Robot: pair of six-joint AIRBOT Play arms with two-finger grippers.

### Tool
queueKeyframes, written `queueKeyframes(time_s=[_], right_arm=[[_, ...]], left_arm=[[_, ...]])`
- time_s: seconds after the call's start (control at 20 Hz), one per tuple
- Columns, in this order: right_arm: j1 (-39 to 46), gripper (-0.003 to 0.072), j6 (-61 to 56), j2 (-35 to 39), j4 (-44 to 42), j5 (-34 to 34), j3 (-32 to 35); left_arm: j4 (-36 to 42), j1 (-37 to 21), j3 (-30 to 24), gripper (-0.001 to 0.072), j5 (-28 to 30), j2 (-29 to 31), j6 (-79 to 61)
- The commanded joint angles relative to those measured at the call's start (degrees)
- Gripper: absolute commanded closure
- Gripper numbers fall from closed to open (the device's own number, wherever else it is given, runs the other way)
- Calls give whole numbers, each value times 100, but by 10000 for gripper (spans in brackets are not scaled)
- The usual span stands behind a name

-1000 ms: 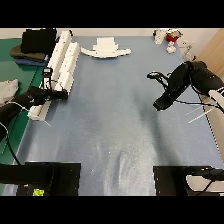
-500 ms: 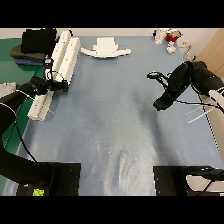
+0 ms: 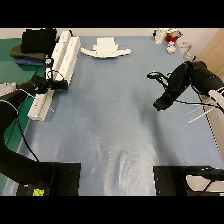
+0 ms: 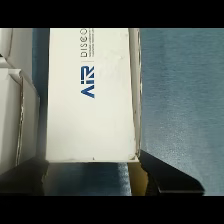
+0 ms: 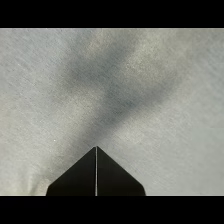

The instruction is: Fold the box.

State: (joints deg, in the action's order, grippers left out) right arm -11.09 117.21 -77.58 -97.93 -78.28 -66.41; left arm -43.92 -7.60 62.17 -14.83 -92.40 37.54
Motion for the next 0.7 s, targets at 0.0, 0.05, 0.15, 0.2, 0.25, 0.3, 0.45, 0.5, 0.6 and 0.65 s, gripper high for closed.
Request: queueKeyframes(time_s=[0.0,0.05,0.15,0.2,0.25,0.3,0.45,0.5,0.6,0.65], right_arm=[[-2,683,-2,-2,0,0,-4],[-2,683,-2,-2,-2,0,-4],[-2,683,-2,-2,-2,0,-4],[0,683,-2,-4,0,0,-4],[0,683,-2,-4,-2,0,-4],[0,684,-2,-2,-2,0,-4],[-2,683,-2,-4,0,0,-4],[0,683,-2,-4,0,0,-4],[-2,683,-2,-4,0,0,-4],[-2,683,-2,-4,-2,0,-4]], left_arm=[[-31,-90,7,296,-232,-11,-2],[-31,-101,7,296,-236,-11,-4],[-28,-98,7,296,-229,-11,-26],[-24,-96,7,296,-227,-11,-24],[-24,-96,7,296,-225,-11,-24],[-22,-96,7,296,-219,-9,-24],[-22,-96,7,296,-216,-11,-24],[-20,-96,7,296,-219,-9,-22],[66,-96,7,296,-219,-11,-20],[66,-96,7,295,-236,-9,-17]])
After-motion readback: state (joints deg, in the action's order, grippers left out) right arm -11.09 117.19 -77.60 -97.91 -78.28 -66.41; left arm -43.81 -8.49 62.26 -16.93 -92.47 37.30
